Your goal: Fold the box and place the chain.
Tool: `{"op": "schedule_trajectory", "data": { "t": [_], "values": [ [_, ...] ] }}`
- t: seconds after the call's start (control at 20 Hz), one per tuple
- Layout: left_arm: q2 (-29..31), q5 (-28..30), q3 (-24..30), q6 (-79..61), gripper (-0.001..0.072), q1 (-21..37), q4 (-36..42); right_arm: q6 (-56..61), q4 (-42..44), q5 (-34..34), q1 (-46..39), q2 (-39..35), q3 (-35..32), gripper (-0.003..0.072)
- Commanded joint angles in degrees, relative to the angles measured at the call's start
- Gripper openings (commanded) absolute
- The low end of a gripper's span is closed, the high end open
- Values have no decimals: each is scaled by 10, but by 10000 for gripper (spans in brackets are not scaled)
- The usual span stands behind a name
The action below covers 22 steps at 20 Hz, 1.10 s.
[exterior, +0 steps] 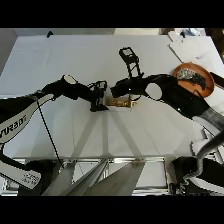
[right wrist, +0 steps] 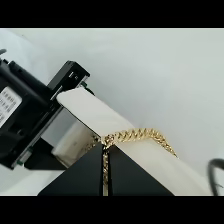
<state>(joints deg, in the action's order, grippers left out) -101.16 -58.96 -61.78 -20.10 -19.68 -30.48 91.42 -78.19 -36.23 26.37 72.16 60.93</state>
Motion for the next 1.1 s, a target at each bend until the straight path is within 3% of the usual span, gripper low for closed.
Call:
{"op": "schedule_trajectory", "data": {
  "t": [0.0,0.35,0.55,0.8,0.95,1.05],
  "values": [
    [0,0,0,0,276,0,0,-2,-76,-60,0,-53,0,10],
    [0,0,0,0,276,0,0,18,-188,-152,-28,-70,0,9],
    [0,0,0,0,276,0,0,15,-197,-174,-63,-72,-1,9],
    [0,0,0,0,276,0,0,6,-195,-153,-63,-124,-71,10],
    [0,0,0,0,276,0,0,-68,-121,-128,-50,-124,-87,10],
    [0,0,0,0,276,0,0,-79,-74,-70,-30,-113,-87,10]
  ]
}}
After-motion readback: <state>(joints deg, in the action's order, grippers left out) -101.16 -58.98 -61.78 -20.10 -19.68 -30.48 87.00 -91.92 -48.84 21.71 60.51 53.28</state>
